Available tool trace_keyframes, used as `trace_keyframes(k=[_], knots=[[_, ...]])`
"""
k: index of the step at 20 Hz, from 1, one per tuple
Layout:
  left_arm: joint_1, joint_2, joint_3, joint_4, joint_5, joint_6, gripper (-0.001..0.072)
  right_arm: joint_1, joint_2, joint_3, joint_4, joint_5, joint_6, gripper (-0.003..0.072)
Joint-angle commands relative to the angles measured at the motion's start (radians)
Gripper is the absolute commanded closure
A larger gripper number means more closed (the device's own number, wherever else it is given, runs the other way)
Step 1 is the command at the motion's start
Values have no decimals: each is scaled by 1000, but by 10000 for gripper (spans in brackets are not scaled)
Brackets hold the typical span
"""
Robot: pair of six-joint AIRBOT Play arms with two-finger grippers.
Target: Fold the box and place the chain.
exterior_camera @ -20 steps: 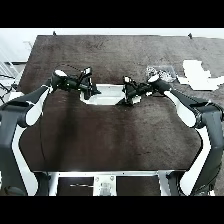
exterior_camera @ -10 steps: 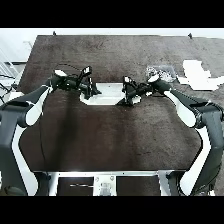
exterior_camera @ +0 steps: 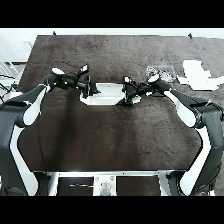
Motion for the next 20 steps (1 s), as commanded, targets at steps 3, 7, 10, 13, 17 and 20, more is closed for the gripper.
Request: trace_keyframes(k=[3, 7, 10, 13, 17, 20], knots=[[54, 32, 29, 0, -100, 0, 453, 0, 0, 0, 0, 0, 1, 108], [74, 32, 70, 2, -175, -82, 259, 0, 0, 0, 0, 0, 1, 108], [74, 47, 82, 9, -256, -80, 556, 0, 0, 0, 0, 0, 1, 108], [74, 67, 90, 8, -309, -83, 695, 0, 0, 0, 0, 0, 1, 107], [50, 120, 81, 36, -242, -189, 699, 0, 0, 0, 0, -1, 1, 108], [6, 169, 35, 92, -163, -198, 700, 0, 0, 0, 0, -1, 1, 107]])
